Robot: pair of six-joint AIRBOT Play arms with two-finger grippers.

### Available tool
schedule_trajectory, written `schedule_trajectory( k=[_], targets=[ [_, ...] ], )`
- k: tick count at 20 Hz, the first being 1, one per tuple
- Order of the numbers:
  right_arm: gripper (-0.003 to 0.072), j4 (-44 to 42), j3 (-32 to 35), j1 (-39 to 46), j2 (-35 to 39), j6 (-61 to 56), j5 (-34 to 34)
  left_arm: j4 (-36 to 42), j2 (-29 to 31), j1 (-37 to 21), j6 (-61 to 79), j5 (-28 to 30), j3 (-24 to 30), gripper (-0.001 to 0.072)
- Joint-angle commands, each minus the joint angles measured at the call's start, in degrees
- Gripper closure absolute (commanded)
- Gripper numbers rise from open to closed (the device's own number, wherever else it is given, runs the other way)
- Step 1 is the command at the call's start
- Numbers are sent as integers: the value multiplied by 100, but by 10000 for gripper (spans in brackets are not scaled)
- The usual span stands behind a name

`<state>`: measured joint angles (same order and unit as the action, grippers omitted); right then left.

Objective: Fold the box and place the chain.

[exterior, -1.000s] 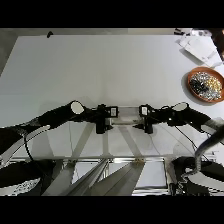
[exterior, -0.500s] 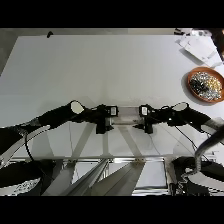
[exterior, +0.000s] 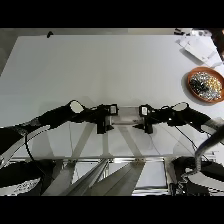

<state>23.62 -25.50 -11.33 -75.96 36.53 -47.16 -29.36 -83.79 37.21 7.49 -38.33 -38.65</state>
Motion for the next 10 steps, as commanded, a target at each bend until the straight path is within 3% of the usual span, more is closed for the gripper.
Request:
schedule_trajectory(
  k=[1, 3, 10],
  targets=[
    [273, -4, 2, -2, 0, -4, 0, 146, 4, -4, 22, 4, -7, 206],
    [273, -4, 2, -2, 0, -4, 0, 146, 4, -4, 50, 2, -7, 384],
    [273, -4, 2, -2, 0, -4, 0, 149, 4, 0, 0, 122, -7, 395]
  ],
)
